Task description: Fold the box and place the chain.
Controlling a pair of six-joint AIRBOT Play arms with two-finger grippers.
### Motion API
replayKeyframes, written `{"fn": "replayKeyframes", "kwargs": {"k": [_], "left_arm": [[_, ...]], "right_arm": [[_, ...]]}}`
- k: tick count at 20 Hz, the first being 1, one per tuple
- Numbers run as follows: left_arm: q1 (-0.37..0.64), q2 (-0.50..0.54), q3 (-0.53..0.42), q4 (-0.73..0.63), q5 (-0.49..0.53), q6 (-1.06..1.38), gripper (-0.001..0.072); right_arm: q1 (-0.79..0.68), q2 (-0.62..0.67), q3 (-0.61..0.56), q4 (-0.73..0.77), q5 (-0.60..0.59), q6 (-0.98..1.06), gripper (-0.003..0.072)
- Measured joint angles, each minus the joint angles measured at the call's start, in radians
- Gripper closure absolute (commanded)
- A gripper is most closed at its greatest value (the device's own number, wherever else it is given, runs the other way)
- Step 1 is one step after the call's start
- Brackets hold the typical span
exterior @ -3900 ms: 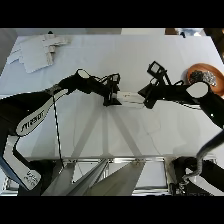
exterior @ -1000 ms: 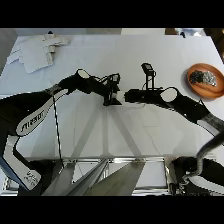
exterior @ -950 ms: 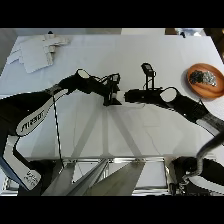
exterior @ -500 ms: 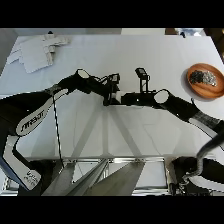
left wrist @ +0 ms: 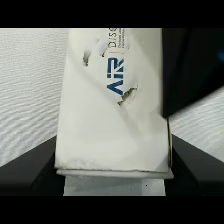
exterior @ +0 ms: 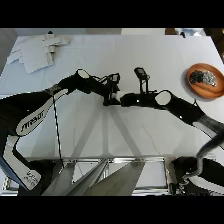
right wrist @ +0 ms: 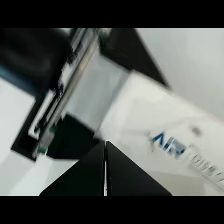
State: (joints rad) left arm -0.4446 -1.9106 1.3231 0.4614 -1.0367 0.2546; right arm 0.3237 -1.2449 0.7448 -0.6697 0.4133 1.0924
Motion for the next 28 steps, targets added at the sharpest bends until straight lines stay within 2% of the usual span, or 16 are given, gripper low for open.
{"fn": "replayKeyframes", "kwargs": {"k": [6,11,18,23,24,26,28], "left_arm": [[0.0,0.0,0.0,0.001,0.0,0.003,0.0315],[0.0,0.0,0.0,0.002,0.0,0.003,0.0315],[-0.001,0.0,0.0,0.001,0.0,0.003,0.0315],[-0.013,0.0,0.0,-0.005,-0.002,0.003,0.0317],[-0.018,0.0,0.0,-0.005,-0.011,0.003,0.036],[-0.025,0.0,0.0,-0.005,-0.027,0.003,0.0692],[-0.031,-0.001,0.0,-0.007,-0.031,0.003,0.0695]], "right_arm": [[-0.061,0.2,0.005,-0.199,0.021,0.039,0.0675],[-0.286,0.369,0.008,-0.415,0.061,0.118,0.0675],[-0.603,0.429,0.008,-0.649,0.196,0.177,0.0675],[-0.695,0.435,0.008,-0.714,0.237,0.191,0.0675],[-0.702,0.435,0.008,-0.721,0.241,0.191,0.0675],[-0.71,0.435,0.007,-0.726,0.245,0.191,0.0675],[-0.715,0.435,0.008,-0.731,0.248,0.192,0.0675]]}}
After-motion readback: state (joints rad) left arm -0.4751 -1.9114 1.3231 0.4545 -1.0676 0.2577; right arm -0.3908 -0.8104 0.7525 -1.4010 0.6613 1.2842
